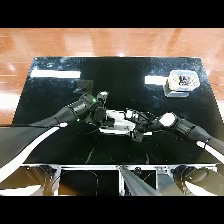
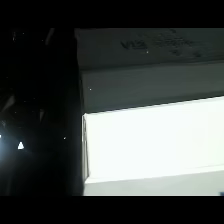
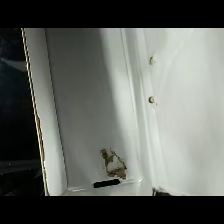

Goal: Fold the box and place the chain.

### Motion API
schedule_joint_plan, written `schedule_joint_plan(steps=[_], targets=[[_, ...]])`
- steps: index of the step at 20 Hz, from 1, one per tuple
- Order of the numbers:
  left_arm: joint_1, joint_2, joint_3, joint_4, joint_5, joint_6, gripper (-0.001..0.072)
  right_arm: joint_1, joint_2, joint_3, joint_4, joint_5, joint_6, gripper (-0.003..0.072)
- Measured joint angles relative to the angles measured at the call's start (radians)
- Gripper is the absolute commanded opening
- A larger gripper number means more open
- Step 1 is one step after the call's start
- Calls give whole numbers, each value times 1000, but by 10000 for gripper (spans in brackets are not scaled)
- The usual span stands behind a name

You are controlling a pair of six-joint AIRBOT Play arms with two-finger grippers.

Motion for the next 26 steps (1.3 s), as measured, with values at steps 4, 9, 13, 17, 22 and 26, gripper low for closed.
schedule_joint_plan(steps=[4,9,13,17,22,26], targets=[[0,0,0,0,-2,0,20,0,0,0,0,5,2,548],[0,0,0,-2,-2,5,22,0,0,0,0,2,2,548],[0,0,0,-4,-1,7,131,0,0,0,0,2,2,548],[-1,0,0,-18,-5,12,429,0,0,0,0,-5,3,548],[-1,7,-1,-10,4,7,429,0,0,0,2,-1,7,548],[-1,30,0,-1,6,2,427,0,0,0,1,-1,11,548]])
